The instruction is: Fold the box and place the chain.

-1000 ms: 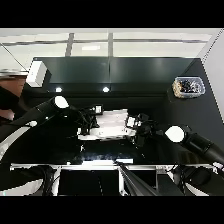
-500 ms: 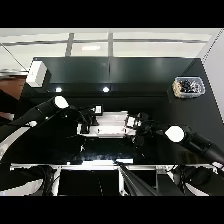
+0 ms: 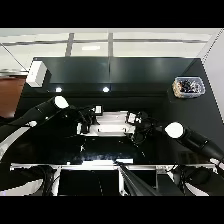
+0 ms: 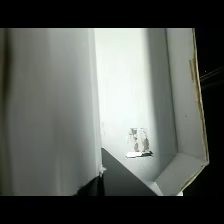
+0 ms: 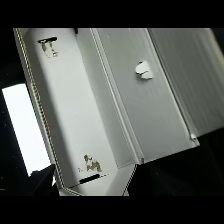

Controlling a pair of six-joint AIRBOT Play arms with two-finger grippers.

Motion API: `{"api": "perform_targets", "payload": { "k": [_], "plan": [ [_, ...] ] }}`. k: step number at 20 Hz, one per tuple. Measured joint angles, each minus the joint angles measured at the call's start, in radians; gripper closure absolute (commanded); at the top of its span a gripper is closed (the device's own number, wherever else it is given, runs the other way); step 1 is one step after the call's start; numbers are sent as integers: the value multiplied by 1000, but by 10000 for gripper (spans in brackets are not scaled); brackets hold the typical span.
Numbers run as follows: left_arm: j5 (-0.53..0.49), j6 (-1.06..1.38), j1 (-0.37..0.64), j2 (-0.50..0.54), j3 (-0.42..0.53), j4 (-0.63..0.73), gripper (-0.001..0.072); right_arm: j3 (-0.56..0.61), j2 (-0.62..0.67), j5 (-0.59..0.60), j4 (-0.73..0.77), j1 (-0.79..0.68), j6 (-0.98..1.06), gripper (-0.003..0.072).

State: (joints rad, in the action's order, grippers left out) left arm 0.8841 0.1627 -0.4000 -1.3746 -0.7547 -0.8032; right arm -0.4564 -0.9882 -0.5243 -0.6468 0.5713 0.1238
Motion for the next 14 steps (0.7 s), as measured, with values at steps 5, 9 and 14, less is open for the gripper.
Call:
{"api": "perform_targets", "payload": {
  "k": [5,9,14],
  "plan": [
    [-1,2,0,0,0,0,685,-2,-24,-72,126,-62,-123,-2],
    [0,2,0,0,0,0,685,-18,-77,-105,196,-75,-219,-2],
    [2,3,0,0,0,0,684,-38,-135,-164,225,-79,-291,-2]
  ]
}}
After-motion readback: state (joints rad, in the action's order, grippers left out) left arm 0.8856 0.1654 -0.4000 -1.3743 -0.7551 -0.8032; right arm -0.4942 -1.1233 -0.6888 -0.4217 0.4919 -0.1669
